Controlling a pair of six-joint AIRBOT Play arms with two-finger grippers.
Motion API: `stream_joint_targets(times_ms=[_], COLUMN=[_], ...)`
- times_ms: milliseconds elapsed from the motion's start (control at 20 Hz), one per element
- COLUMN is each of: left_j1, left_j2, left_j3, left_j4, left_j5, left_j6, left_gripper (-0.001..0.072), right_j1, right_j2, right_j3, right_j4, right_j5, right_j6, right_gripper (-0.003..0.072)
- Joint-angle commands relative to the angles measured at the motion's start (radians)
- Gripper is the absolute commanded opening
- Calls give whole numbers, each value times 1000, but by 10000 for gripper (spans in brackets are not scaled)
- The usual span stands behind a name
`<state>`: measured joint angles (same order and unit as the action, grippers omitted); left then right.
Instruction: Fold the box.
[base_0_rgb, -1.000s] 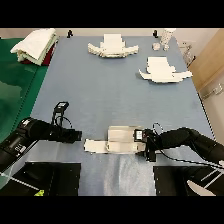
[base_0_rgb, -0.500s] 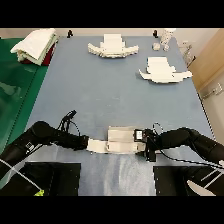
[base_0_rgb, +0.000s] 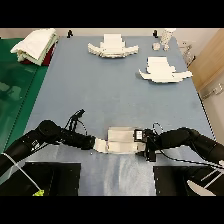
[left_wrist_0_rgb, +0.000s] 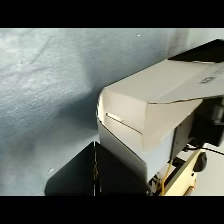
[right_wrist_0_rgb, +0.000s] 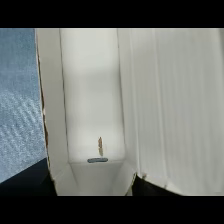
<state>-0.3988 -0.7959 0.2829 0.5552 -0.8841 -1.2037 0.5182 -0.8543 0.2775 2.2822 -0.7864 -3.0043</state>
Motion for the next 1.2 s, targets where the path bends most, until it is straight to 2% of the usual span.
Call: stream_joint_targets(times_ms=[0,100,150,200,250,450,600,750,850,1000,1150], left_j1=[-7,-7,-7,-7,-7,-6,-7,-8,-35,-140,-267], left_j2=[-3,-3,-3,-3,-3,-3,-3,-3,-3,-5,-39], left_j3=[24,29,29,29,29,29,29,32,48,96,172], left_j4=[-69,-71,-71,-78,-85,-85,-96,-137,-128,1,262], left_j5=[-21,-25,-29,-38,-47,-40,32,-10,10,100,118], left_j6=[18,18,18,18,19,18,18,74,39,-159,-456], left_gripper=[14,15,57,317,419,421,421,422,421,421,421], right_j1=[0,0,0,0,0,0,0,0,0,0,0], right_j2=[0,0,0,0,0,0,0,0,0,0,0], right_j3=[1,1,1,1,1,1,1,1,1,1,1], right_j4=[0,0,0,0,0,0,0,0,0,0,0], right_j5=[0,0,0,0,0,0,0,0,0,0,0], right_j6=[0,0,0,0,0,0,0,0,0,0,0], right_gripper=[515,514,514,515,515,514,514,515,514,515,514])
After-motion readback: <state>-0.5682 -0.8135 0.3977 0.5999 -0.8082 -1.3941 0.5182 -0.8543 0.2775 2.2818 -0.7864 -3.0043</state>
